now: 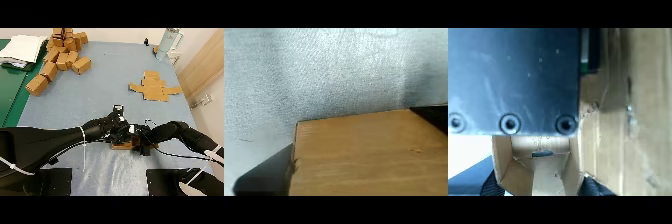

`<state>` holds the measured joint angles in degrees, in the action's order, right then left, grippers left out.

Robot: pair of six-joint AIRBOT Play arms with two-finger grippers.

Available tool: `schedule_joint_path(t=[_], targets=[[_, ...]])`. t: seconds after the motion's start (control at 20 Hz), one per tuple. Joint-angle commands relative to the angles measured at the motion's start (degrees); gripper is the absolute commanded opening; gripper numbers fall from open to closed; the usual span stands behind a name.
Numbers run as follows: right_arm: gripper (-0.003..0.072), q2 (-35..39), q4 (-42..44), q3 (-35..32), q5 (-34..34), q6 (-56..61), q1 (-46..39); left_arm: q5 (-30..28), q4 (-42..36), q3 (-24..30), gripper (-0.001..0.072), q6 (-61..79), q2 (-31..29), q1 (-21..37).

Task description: Fold the box.

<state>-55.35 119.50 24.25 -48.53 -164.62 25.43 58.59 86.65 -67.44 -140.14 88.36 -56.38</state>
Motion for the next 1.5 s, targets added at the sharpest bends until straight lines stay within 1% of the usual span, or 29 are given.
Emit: schedule_joint_path(t=[0.0, 0.35, 0.4, 0.45, 0.5, 0.6, 0.85, 1.0, 1.05, 1.1, 1.25, 1.35, 1.45], targets=[[0.0500, 0.0, 0.0, 0.0, 0.0, 0.0, 0.0, 3.5, -0.2, 0.0, 0.0009, -0.1, 1.0, 0.0], [0.0500, 0.0, 0.0, 0.0, 0.0, 0.0, 0.0, 3.4, -1.0, -0.1, 0.0016, -0.5, 1.0, 0.0], [0.0500, 0.0, 0.0, 0.0, 0.0, 0.0, 0.0, 3.5, -1.6, -0.1, 0.0042, -0.2, 1.0, 0.0], [0.0500, 0.0, 0.0, 0.0, 0.0, 0.0, 0.0, 3.5, -2.1, -0.1, 0.0312, -0.3, 0.9, 0.0], [0.0500, 0.0, 0.0, 0.0, 0.0, 0.0, 0.0, 3.6, -2.9, -0.1, 0.0540, -0.3, 0.9, 0.1], [0.0500, 0.0, 0.0, 0.0, 0.0, 0.0, 0.0, 3.8, -3.5, -0.4, 0.0552, -0.3, 0.6, 0.3], [0.0500, 0.0, 0.0, 0.0, 0.0, 0.0, 0.0, 4.0, -3.1, -2.0, 0.0543, -0.3, 0.6, 1.6], [0.0500, 0.0, 0.0, 0.0, 0.0, 0.0, 0.0, 5.6, -2.8, -2.0, 0.0542, -0.3, 0.7, 2.2], [0.0500, 0.0, 0.0, 0.0, 0.0, 0.0, 0.0, 5.8, -2.6, -2.0, 0.0519, -0.3, 0.9, 2.2], [0.0500, 0.0, 0.0, 0.0, 0.0, 0.0, 0.0, 5.7, -2.6, -2.0, 0.0417, -0.3, 1.2, 2.2], [0.0500, 0.0, 0.0, 0.0, 0.0, 0.0, 0.0, 4.9, -2.4, -2.0, 0.0402, -0.3, 1.8, 2.1], [0.0500, 0.0, 0.0, 0.0, 0.0, 0.0, 0.0, 4.8, -1.9, -2.0, 0.0011, 0.6, 1.8, 2.1], [0.0500, 0.0, 0.0, 0.0, 0.0, 0.0, 0.0, 4.4, -1.8, -2.0, 0.0014, 0.7, 1.7, 2.1]])
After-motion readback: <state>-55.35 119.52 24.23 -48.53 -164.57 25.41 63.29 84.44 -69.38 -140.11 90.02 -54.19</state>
